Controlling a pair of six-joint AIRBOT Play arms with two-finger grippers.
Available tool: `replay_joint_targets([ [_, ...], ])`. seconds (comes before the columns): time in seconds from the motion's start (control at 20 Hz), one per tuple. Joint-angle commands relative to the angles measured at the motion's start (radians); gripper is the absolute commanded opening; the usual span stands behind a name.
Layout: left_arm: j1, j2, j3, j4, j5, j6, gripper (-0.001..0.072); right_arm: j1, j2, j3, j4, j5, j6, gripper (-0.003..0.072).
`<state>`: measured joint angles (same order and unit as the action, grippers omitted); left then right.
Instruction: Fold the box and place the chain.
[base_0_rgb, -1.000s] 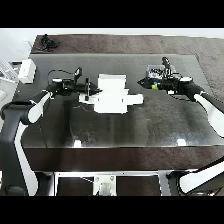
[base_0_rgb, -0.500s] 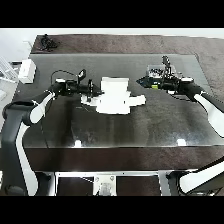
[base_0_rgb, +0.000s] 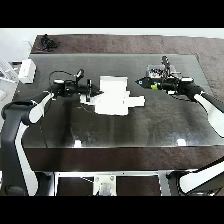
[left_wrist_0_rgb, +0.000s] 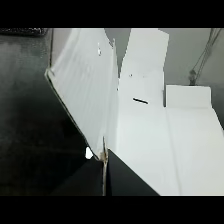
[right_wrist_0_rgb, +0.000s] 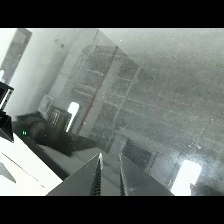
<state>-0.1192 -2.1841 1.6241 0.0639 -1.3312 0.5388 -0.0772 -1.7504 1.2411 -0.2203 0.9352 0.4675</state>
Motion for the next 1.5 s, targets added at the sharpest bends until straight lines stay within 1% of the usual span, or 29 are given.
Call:
replay_joint_targets([
  [0.0, 0.004, 0.0, -0.008, -0.031, 0.002, 0.019, 0.0015, 0.0, 0.0, -0.003, 0.0, 0.007, -0.002, 0.0148],
  [0.15, 0.002, 0.0, -0.008, 0.006, 0.032, 0.021, 0.0015, 0.0, 0.0, -0.005, 0.0, 0.035, -0.002, 0.0148],
  [0.2, 0.001, 0.0, -0.008, 0.044, 0.048, 0.021, 0.0016, 0.0, 0.0, -0.005, -0.001, 0.043, -0.003, 0.0148],
  [0.3, 0.001, 0.0, -0.008, 0.051, 0.049, 0.021, 0.0015, 0.0, 0.0, -0.007, 0.0, 0.062, -0.012, 0.0148],
  [0.45, -0.011, 0.0, -0.008, 0.064, 0.08, 0.019, 0.0016, 0.0, 0.0, -0.016, 0.0, 0.064, -0.016, 0.0148],
  [0.85, -0.011, 0.0, -0.008, 0.074, 0.086, 0.017, 0.0021, -0.001, 0.0, -0.03, -0.001, 0.088, -0.035, 0.0149],
  [0.95, -0.011, 0.0, -0.008, 0.076, 0.067, 0.045, 0.002, -0.001, 0.0, -0.03, 0.0, 0.088, -0.035, 0.0149],
  [1.05, -0.011, 0.0, -0.008, 0.096, 0.018, 0.127, 0.0019, -0.001, 0.0, -0.03, 0.0, 0.088, -0.041, 0.0149],
  [1.45, -0.011, 0.0, -0.008, 0.101, 0.048, 0.093, 0.0022, -0.001, 0.0, -0.03, 0.0, 0.089, -0.068, 0.015],
])
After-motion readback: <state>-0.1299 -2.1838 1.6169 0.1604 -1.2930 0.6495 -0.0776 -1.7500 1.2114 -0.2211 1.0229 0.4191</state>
